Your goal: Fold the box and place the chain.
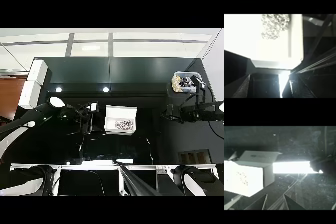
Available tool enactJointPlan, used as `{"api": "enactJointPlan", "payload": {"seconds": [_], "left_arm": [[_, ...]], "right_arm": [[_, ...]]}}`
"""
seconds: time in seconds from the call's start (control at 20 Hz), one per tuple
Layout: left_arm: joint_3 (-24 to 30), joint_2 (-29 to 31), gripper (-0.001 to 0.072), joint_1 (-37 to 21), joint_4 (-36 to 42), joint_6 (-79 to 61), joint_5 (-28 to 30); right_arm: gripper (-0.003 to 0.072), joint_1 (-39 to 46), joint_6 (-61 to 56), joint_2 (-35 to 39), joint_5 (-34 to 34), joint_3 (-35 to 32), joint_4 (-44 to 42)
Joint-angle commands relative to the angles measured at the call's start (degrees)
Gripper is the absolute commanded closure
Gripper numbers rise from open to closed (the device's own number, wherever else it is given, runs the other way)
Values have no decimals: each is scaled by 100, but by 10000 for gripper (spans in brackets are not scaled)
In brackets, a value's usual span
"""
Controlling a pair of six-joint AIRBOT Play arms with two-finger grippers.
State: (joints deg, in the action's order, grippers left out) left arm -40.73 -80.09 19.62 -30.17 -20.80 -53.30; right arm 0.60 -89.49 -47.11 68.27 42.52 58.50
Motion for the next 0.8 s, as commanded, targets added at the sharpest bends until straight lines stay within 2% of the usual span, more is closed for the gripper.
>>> {"api": "enactJointPlan", "payload": {"seconds": [0.0,0.15,0.35,0.6,0.7,0.75], "left_arm": [[-63,-109,-2,133,81,-120,42],[-90,-125,-2,280,68,-90,105],[-101,-133,-1,535,66,280,649],[-122,-146,2,726,63,306,649],[-120,-146,43,791,63,306,638],[-122,-146,177,802,85,330,654]], "right_arm": [[434,-2,-11,4,4,-4,-20],[433,-2,-11,4,9,-4,-17],[433,-2,-11,4,17,-4,-17],[434,-2,-9,4,28,-4,4],[433,-2,-9,4,31,-4,4],[433,-2,2,4,22,-4,4]]}}
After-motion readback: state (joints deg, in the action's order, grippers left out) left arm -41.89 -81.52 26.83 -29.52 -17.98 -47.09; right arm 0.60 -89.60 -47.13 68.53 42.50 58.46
